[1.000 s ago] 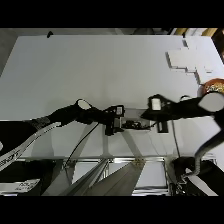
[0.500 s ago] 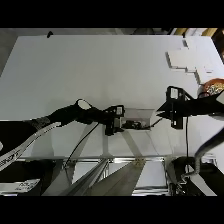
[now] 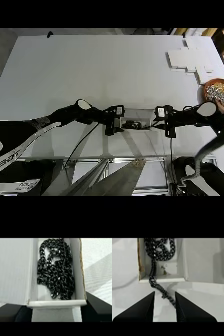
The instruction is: Fold the box and place the chain.
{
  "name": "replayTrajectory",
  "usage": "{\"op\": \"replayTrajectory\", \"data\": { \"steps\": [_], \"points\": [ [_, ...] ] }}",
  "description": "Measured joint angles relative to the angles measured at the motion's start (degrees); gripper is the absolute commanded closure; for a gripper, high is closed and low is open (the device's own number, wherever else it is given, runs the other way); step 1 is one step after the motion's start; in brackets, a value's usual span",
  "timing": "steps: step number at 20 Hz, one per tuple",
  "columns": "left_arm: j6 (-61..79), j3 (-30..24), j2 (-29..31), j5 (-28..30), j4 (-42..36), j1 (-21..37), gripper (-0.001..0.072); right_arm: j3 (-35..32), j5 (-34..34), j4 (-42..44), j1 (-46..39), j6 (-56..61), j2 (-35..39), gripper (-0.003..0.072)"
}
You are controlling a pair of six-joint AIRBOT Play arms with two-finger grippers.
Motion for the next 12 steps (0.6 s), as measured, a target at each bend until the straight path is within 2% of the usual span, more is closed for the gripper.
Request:
{"op": "replayTrajectory", "data": {
  "steps": [3, 6, 8, 10, 12],
  "points": [
    [0.0, 0.0, 0.0, 0.0, 0.0, 0.0, 0.0397, -1.03, -2.08, -0.37, 0.11, -1.55, -1.99, 0.0401],
    [0.0, 0.0, 0.0, 0.0, 0.0, 0.0, 0.0397, -1.42, -3.45, -0.37, 0.13, -3.45, -3.56, 0.044],
    [0.0, 0.0, 0.0, 0.0, 0.0, 0.0, 0.0397, -1.53, -4.39, 0.48, 0.13, -4.46, -4.9, 0.0522],
    [0.0, 0.0, 0.0, 0.0, 0.0, 0.0, 0.0397, -1.57, -4.83, 1.51, 0.15, -5.25, -5.79, 0.0539],
    [0.0, 0.0, 0.0, 0.0, 0.0, 0.0, 0.0397, -1.62, -4.87, 2.03, 0.15, -6.08, -6.12, 0.0654]
  ]
}}
